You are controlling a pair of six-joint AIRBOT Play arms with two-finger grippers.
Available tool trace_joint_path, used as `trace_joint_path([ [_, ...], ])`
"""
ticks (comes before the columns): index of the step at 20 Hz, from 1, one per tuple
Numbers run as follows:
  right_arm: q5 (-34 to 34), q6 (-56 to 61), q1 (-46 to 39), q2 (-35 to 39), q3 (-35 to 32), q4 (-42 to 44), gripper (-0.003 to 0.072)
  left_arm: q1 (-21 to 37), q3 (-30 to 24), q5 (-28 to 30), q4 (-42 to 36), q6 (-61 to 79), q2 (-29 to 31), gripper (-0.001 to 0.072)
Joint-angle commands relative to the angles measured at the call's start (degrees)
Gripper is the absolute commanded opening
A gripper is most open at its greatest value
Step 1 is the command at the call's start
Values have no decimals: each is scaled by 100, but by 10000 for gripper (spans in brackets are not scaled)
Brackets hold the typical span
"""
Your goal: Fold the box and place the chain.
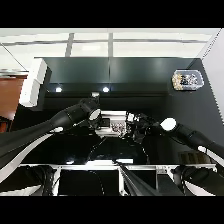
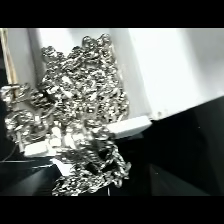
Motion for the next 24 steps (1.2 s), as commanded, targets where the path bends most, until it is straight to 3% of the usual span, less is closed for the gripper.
trace_joint_path([
  [1,-146,98,17,-9,2,-13,512,2,0,0,-20,2,-4,34],
  [3,-76,153,17,-7,2,-11,20,4,0,0,-20,2,-4,34],
  [8,13,1665,0,328,22,-170,17,4,0,0,-20,2,-4,34],
  [12,501,3652,0,1161,413,-1458,17,4,0,2,-20,2,-4,34],
  [17,1751,5755,0,1781,1537,-2909,17,2,0,0,-20,0,-4,34],
  [20,2441,6109,0,1797,2365,-2879,17,4,0,-2,-20,2,-4,35],
  [24,2743,6575,2,1797,3163,-2785,17,2,0,-2,-20,2,-4,34],
])
